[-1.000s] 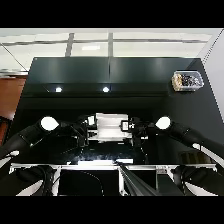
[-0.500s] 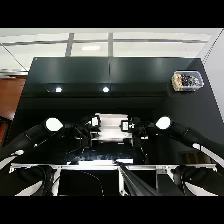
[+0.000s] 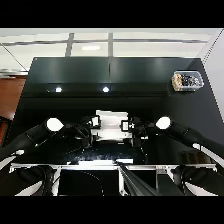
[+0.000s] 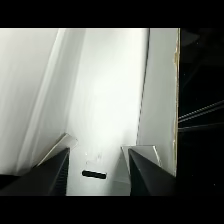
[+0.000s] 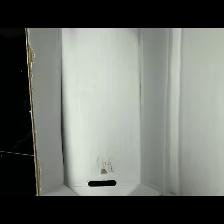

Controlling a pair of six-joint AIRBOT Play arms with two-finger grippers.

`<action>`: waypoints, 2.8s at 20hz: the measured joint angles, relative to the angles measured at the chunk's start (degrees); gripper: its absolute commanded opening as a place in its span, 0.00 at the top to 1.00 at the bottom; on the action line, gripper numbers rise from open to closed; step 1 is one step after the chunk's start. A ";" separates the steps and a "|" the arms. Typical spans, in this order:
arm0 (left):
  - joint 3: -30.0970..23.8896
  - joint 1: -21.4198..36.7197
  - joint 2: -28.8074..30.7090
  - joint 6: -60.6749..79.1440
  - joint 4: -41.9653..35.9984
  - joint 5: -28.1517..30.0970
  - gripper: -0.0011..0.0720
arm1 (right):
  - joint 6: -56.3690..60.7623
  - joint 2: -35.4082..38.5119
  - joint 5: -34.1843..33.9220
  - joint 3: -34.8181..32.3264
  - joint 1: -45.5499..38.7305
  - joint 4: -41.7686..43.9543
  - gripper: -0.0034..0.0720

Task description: Fold the box and place the chain.

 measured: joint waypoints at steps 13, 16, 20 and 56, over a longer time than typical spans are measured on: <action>-0.31 27.80 14.73 -59.36 25.11 -10.19 0.94 | 0.00 0.00 -0.59 0.00 0.00 0.04 0.32; -1.95 35.95 14.62 -73.18 25.44 -12.83 0.94 | 0.00 0.00 -0.61 0.00 0.00 0.04 0.32; -3.69 39.67 8.26 -77.24 20.65 -20.20 0.94 | 0.00 0.00 -0.61 0.00 0.00 0.02 0.32; 4.35 1.53 1.14 -81.18 14.78 -4.59 0.03 | -0.02 0.00 -0.22 0.00 0.00 0.17 0.32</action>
